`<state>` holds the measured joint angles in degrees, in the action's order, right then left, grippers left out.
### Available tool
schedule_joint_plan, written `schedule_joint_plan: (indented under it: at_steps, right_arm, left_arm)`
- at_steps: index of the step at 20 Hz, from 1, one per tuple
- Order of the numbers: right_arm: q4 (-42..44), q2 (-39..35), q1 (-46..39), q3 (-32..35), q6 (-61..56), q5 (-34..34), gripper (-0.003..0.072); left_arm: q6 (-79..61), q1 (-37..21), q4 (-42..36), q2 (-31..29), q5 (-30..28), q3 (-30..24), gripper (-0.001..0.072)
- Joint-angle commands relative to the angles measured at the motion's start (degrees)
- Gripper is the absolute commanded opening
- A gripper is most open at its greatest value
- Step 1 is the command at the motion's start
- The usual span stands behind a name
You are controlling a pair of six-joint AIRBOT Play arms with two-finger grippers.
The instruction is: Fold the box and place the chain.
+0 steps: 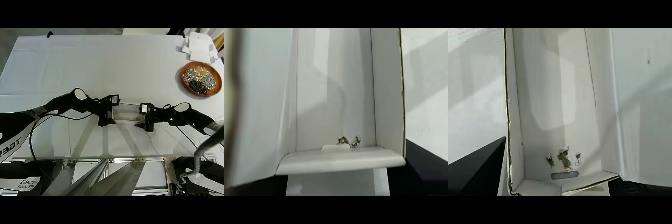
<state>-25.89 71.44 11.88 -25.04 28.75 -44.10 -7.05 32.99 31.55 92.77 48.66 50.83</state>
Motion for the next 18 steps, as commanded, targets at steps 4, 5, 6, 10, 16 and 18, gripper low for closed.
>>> schedule_joint_plan:
  at_steps: [4, 5, 6, 10, 16, 18]
  right_arm:
    - [-14.6, -7.54, 0.02, -0.07, -17.03, -0.07, 0.0649]
    - [-15.78, -9.25, 0.02, -0.07, -20.35, -0.09, 0.0644]
    - [-16.46, -11.04, 0.02, -0.07, -22.4, -0.2, 0.0644]
    - [-21.68, -20.44, 0.02, -0.07, -29.51, -2.64, 0.0644]
    - [-10.45, -31.45, 0.09, -0.07, -40.92, -10.4, 0.0259]
    - [-1.77, -30.8, 1.38, -0.04, -40.74, -10.97, 0.0012]
  left_arm:
    - [0.02, -0.04, 0.39, -0.09, 0.44, -0.02, 0.0272]
    - [0.02, -0.04, 0.39, -0.09, 0.44, -0.02, 0.0272]
    - [0.02, -0.04, 0.37, -0.09, 0.44, -0.02, 0.0272]
    - [0.02, -0.04, 0.37, -0.09, 0.46, -0.02, 0.0272]
    - [0.02, -0.04, 0.37, -0.09, 0.46, -0.02, 0.0272]
    - [0.02, -0.04, 0.37, -0.11, 0.46, -0.02, 0.0272]
